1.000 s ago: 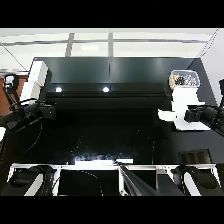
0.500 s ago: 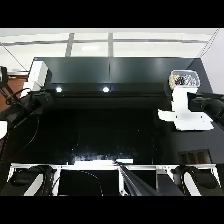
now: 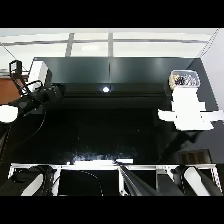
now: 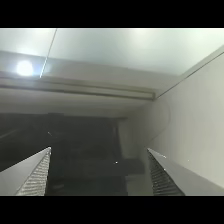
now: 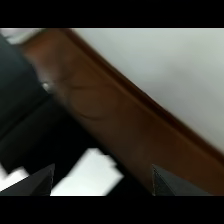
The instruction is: Fold the box and place the chain.
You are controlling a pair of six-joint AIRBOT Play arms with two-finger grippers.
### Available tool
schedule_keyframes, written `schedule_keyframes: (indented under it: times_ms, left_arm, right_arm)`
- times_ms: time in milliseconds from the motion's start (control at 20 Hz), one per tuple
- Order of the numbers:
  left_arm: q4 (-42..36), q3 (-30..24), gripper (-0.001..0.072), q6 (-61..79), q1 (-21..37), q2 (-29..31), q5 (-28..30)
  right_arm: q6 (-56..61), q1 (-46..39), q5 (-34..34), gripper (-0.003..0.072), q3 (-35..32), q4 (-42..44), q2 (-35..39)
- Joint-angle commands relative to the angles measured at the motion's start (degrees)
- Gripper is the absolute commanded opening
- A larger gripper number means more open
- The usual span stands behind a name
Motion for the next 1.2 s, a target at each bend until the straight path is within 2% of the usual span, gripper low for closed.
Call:
schedule_keyframes:
  times_ms: [0, 100, 200, 300, 400, 500, 800, 1100, 1150]
  left_arm:
    - [1.6, 1.0, 0.0707, 0.4, 0.2, -0.8, -1.7]
    - [3.4, 0.9, 0.0706, 0.3, 0.4, -0.8, -3.4]
    - [5.0, 0.9, 0.0706, 0.3, 0.4, -0.8, -4.9]
    - [5.0, 0.9, 0.0706, 0.3, 0.4, -0.8, -4.9]
    - [5.0, 0.9, 0.0706, 0.3, 0.3, -0.8, -4.9]
    - [5.0, 1.0, 0.0706, 0.3, 0.3, -0.8, -5.2]
    - [5.0, 0.9, 0.0707, 0.3, 0.3, -0.8, -6.6]
    - [5.0, 0.9, 0.0706, 0.3, 0.3, -0.8, -7.7]
    - [5.0, 0.9, 0.0706, 0.3, 0.3, -0.8, -7.7]
  right_arm:
    - [-11.5, -17.3, 15.4, 0.0720, 14.6, 17.4, -18.5]
    - [-23.7, -21.1, 25.0, 0.0720, 23.2, 27.8, -28.1]
    - [-36.0, -23.2, 37.9, 0.0720, 32.3, 38.0, -37.6]
    - [-39.7, -23.2, 49.3, 0.0720, 40.2, 43.0, -46.3]
    - [-41.2, -22.4, 55.4, 0.0720, 44.2, 46.7, -52.6]
    - [-42.5, -21.0, 57.0, 0.0720, 44.4, 51.2, -56.0]
    - [-43.2, -15.2, 57.5, 0.0720, 44.3, 41.3, -57.8]
    - [-43.3, -11.0, 56.5, 0.0720, 44.3, 36.5, -57.8]
    - [-43.3, -10.5, 56.4, 0.0696, 44.3, 36.1, -57.8]
